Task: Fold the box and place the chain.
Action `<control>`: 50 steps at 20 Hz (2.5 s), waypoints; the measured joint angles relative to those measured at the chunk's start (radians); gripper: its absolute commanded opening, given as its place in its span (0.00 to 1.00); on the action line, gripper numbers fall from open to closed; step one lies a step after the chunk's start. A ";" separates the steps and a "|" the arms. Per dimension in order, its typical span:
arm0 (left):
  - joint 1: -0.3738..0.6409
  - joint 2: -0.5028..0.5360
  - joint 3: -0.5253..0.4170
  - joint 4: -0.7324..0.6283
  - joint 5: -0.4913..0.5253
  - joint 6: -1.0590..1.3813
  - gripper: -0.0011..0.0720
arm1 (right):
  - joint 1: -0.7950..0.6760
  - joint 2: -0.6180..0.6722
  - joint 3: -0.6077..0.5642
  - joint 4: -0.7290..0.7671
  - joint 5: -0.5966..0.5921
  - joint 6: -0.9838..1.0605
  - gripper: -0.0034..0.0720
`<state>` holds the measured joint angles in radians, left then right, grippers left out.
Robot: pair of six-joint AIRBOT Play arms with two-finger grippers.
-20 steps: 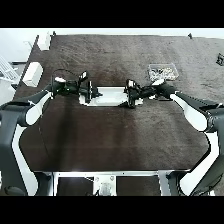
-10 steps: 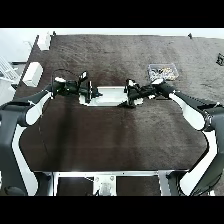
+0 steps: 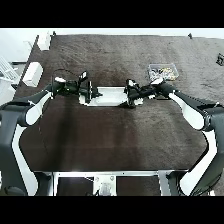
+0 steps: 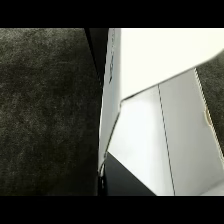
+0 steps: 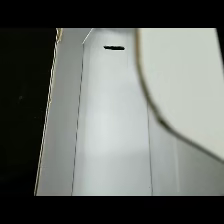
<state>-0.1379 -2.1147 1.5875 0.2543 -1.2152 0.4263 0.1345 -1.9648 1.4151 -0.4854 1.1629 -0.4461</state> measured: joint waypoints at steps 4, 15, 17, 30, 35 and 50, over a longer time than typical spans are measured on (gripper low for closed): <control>0.000 0.000 0.000 0.000 0.000 0.000 0.04 | 0.000 0.000 0.003 -0.004 0.000 0.001 0.87; -0.001 0.000 0.000 0.000 -0.001 0.000 0.04 | -0.001 0.000 0.011 -0.031 0.009 0.001 0.78; -0.001 0.000 0.000 0.000 -0.001 0.000 0.04 | -0.001 0.000 0.011 -0.034 0.011 0.001 0.78; -0.001 0.000 0.000 0.000 0.001 0.000 0.04 | -0.004 0.000 0.011 -0.041 0.019 0.000 0.78; -0.001 0.000 0.000 -0.001 0.002 0.000 0.04 | -0.010 0.000 0.011 -0.041 0.019 -0.001 0.78; -0.001 0.000 0.000 -0.001 0.003 0.000 0.04 | -0.011 0.000 0.011 -0.040 0.018 -0.001 0.78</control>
<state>-0.1390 -2.1151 1.5875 0.2535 -1.2121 0.4263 0.1234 -1.9652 1.4261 -0.5251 1.1805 -0.4469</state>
